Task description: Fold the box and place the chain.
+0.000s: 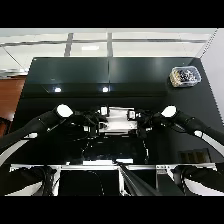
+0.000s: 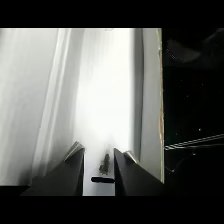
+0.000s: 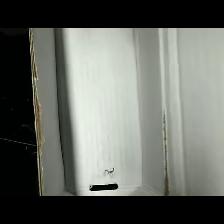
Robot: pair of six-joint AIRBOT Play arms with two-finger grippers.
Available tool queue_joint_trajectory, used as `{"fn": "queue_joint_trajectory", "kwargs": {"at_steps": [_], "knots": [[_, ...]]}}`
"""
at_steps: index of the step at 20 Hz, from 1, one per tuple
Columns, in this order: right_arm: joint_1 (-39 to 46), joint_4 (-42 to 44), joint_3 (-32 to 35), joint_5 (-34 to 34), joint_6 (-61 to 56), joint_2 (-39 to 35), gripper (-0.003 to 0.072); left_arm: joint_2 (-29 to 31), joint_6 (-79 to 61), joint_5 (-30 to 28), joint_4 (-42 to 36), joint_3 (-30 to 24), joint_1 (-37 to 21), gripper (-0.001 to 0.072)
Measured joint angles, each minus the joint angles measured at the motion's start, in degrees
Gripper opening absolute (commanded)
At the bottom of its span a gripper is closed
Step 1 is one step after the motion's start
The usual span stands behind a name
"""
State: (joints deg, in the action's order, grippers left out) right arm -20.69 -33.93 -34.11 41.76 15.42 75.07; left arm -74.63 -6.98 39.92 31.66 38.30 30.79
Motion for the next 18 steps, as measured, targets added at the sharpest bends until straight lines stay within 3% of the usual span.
{"fn": "queue_joint_trajectory", "kwargs": {"at_steps": [1, 3, 5, 6, 7, 8, 13, 18], "knots": [[0.0, 0.0, 0.0, 0.0, 0.0, 0.0, 0.0128, -0.3, 0.0, 0.0, -0.4, 0.0, 0.0, 0.0079], [0.0, 0.0, 0.0, 0.0, 0.0, 0.0, 0.0128, -0.6, 0.0, 0.5, -1.0, 0.0, 0.1, 0.0447], [0.0, 0.0, 0.0, 0.0, 0.0, 0.0, 0.0128, -0.7, 0.0, 0.7, -1.2, 0.0, 0.2, 0.0211], [0.0, 0.0, 0.0, 0.0, 0.0, 0.0, 0.0127, -0.8, -0.1, 0.6, -0.9, 0.0, 0.2, 0.027], [0.0, 0.0, 0.0, 0.0, 0.1, 0.0, 0.0128, -0.8, -0.2, 0.8, -0.5, 0.0, 0.2, 0.0198], [0.0, 0.0, 0.0, 0.0, 0.1, 0.0, 0.0128, -0.6, 0.0, 1.2, -0.1, 0.0, 0.2, 0.003], [0.0, 0.1, 0.0, -0.1, 0.0, 0.0, 0.0128, 6.0, 9.4, 3.8, 7.2, 0.0, -3.3, 0.0027], [0.0, 0.0, 0.0, -0.1, 0.0, 0.0, 0.0128, 13.5, 38.0, 6.3, 17.2, -2.4, -15.5, 0.0028]]}}
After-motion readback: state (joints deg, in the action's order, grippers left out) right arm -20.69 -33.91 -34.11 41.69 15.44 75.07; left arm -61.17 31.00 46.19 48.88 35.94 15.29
